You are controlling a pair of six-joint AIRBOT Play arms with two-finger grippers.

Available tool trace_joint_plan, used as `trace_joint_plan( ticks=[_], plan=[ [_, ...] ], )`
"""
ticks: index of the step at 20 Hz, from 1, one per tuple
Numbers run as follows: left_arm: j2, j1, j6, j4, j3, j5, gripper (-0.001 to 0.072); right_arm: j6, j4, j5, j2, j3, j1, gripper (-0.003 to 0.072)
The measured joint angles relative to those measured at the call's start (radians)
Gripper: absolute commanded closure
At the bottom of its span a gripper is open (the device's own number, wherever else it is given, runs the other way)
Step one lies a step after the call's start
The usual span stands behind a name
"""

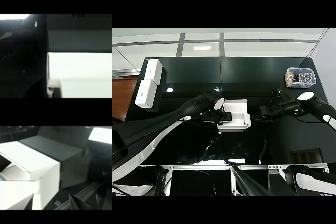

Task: Fold the box and place the chain.

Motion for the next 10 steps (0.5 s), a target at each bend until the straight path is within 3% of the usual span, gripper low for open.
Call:
trace_joint_plan(
  ticks=[2, 3, 6, 8, 10],
  plan=[
    [0.0, 0.0, 0.0, 0.0, 0.0, 0.0, 0.0681, 0.0, 0.003, 0.013, 0.0, 0.008, 0.009, 0.0158],
    [0.0, 0.0, 0.0, 0.0, 0.0, 0.0, 0.0681, 0.001, 0.007, 0.015, 0.0, 0.01, 0.016, 0.0053],
    [0.0, 0.0, 0.0, 0.0, 0.0, 0.0, 0.0682, 0.002, 0.015, 0.025, 0.0, 0.015, 0.051, 0.0044],
    [0.0, 0.0, 0.0, 0.0, 0.0, 0.001, 0.0682, 0.011, 0.017, 0.023, 0.0, 0.016, 0.075, 0.0094],
    [0.0, 0.0, 0.0, -0.001, 0.0, 0.001, 0.0682, 0.029, 0.015, 0.013, 0.0, 0.023, 0.105, 0.0204]
  ],
)
